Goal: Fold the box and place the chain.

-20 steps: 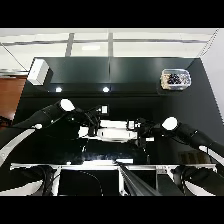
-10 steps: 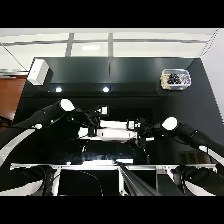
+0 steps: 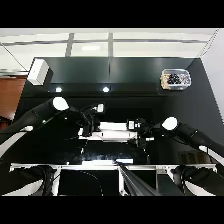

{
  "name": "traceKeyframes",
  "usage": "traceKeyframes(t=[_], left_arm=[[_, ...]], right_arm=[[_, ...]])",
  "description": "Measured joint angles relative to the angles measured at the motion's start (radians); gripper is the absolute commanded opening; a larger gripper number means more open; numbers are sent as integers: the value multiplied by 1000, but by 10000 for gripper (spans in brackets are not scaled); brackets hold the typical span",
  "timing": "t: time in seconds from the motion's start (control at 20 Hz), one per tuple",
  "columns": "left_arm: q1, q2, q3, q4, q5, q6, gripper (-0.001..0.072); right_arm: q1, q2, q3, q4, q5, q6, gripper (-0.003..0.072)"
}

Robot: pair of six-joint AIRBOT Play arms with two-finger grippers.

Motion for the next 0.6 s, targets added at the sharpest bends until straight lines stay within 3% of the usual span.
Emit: traceKeyframes(t=[0.05,0.15,0.45,0.6], left_arm=[[11,31,0,43,-21,-50,366],[38,105,0,153,-56,-188,23],[124,229,-10,327,-230,-601,23],[137,243,-52,227,-275,-738,23]], right_arm=[[0,0,0,0,2,-1,477],[0,0,0,-2,6,-4,478],[0,0,0,-3,10,-5,478],[0,0,0,-3,10,-7,477]])
